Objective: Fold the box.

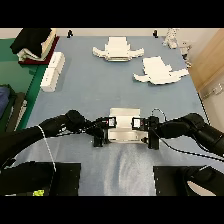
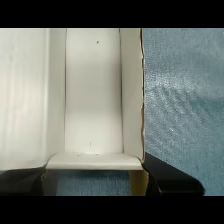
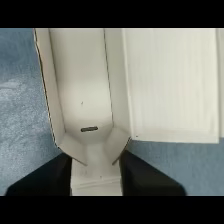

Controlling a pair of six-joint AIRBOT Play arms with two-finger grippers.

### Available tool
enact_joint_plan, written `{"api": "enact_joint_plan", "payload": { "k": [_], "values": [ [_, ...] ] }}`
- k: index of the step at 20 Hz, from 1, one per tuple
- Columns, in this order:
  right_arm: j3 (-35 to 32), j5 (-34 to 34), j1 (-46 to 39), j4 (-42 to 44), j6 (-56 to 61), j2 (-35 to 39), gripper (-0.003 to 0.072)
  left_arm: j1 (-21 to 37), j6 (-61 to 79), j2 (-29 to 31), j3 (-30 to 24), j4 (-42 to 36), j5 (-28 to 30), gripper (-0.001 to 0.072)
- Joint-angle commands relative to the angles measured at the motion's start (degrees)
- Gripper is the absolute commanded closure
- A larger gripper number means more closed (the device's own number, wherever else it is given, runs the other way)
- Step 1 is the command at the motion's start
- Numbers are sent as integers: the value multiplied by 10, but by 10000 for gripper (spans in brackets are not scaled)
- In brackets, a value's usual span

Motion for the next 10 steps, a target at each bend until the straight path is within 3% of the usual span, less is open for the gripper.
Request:
{"api": "enact_joint_plan", "payload": {
  "k": [1, 3, 10],
  "values": [
    [0, 11, 0, 38, -31, -17, 430, 0, 0, 0, 0, 0, 0, 251],
    [0, 16, 0, 52, -47, -20, 594, 0, 0, 0, 0, 0, 0, 251],
    [1, 31, 1, 116, -104, -42, 606, 0, 0, 0, 0, 0, 0, 251]
  ]
}}
